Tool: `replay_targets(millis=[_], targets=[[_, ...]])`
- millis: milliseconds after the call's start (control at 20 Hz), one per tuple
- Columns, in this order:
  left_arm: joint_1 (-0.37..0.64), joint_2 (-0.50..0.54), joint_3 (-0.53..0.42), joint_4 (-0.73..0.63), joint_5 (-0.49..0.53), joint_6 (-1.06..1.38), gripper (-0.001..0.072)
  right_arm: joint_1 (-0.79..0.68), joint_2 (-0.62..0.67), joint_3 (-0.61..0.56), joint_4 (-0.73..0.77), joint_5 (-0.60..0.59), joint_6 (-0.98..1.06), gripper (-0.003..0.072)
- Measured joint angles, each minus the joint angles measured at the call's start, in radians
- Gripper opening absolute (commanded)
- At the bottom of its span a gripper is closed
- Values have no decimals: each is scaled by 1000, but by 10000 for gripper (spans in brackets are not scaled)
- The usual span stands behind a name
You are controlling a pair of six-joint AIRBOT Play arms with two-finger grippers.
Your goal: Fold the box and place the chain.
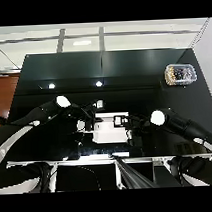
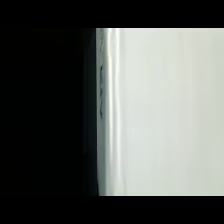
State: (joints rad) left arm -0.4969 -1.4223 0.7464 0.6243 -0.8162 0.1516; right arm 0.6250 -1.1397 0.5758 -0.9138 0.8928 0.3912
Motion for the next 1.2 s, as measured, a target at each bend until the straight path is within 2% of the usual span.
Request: replay_targets(millis=[500, 800, 1050, 1200], targets=[[0, 0, 0, 0, 1, 1, 29, 2, 0, 53, -57, -14, 8, 677], [0, 0, 0, -2, 1, 0, 29, -4, 23, 58, -108, -114, 50, 676], [0, 0, 0, -4, 4, 1, 29, -79, 95, 59, -133, -194, 86, 677], [0, 0, 0, -4, 1, 0, 29, -125, 117, 59, -114, -191, 79, 676]])
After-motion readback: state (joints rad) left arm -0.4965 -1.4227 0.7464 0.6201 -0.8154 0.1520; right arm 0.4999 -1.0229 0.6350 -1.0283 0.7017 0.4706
